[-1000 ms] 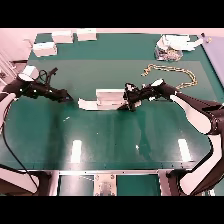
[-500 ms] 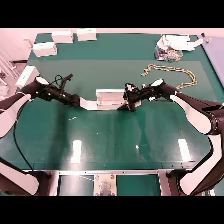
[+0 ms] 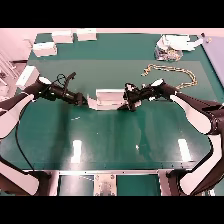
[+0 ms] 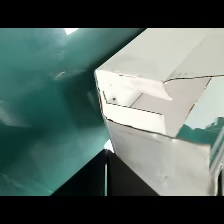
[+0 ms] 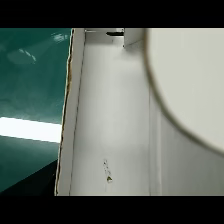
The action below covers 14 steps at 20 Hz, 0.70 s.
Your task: Fold the box and place the chain.
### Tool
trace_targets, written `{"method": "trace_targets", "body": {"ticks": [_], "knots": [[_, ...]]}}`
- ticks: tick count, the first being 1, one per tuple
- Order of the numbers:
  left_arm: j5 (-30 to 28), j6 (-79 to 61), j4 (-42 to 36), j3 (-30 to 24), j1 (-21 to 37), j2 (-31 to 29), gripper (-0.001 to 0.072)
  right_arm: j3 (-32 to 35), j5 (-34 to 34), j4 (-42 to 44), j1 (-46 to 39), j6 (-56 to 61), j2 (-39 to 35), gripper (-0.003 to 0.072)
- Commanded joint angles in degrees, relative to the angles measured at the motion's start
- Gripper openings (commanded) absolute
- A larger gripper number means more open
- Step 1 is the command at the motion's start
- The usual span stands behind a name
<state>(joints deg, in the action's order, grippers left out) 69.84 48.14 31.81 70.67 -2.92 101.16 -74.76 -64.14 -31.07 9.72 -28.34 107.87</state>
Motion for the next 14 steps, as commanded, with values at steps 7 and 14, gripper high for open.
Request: {"method": "trace_targets", "body": {"ticks": [7,14], "knots": [[1.6,2.8,-4.2,0.0,-0.1,-0.2,0.0197,0.0,0.0,0.0,0.0,0.0,0.0,0.0479],[2.9,2.9,-6.2,0.0,-0.1,-0.2,0.0197,0.0,0.0,0.0,0.0,0.0,0.0,0.0478]]}}
